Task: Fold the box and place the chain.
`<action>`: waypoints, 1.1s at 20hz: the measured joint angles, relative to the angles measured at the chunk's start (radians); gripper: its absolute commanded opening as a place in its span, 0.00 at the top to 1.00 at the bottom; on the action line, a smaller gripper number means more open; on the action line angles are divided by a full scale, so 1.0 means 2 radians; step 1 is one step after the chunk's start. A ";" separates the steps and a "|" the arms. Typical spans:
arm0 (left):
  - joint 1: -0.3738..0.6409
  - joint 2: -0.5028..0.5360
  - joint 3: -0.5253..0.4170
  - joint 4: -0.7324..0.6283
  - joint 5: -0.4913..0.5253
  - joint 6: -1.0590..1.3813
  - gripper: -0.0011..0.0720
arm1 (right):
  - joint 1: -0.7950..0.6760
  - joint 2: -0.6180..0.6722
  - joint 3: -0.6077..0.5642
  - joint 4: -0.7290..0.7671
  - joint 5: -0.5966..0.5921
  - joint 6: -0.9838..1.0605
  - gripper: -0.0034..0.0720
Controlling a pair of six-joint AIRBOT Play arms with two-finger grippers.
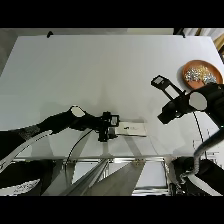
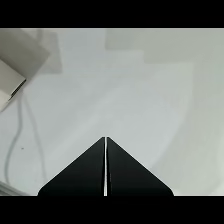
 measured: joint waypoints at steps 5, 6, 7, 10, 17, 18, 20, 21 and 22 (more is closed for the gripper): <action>0.030 0.052 0.000 -0.001 0.025 -0.049 0.98 | 0.000 0.000 0.001 -0.010 0.004 0.006 0.93; 0.044 0.068 0.000 0.003 0.033 -0.068 0.98 | 0.000 0.000 0.001 -0.011 0.003 0.006 0.93; 0.062 0.085 0.000 0.009 0.040 -0.092 0.98 | 0.000 0.000 0.001 -0.011 0.002 0.007 0.93; 0.131 0.131 0.000 0.049 0.055 -0.185 0.98 | 0.000 0.000 0.001 -0.012 -0.011 0.008 0.93; 0.341 0.186 -0.002 0.204 0.025 -0.403 0.98 | 0.000 0.000 0.001 0.000 -0.029 0.008 0.93; 0.367 0.188 -0.005 0.221 0.024 -0.418 0.98 | 0.000 0.000 0.001 0.003 -0.030 0.008 0.93; 0.408 0.189 -0.011 0.257 0.017 -0.445 0.98 | 0.000 0.000 0.001 0.008 -0.031 0.008 0.93; 0.422 0.190 -0.013 0.277 0.015 -0.460 0.98 | 0.000 0.000 0.001 0.010 -0.032 0.008 0.93; 0.435 0.190 -0.015 0.302 0.013 -0.479 0.98 | 0.000 0.000 0.001 0.012 -0.032 0.008 0.93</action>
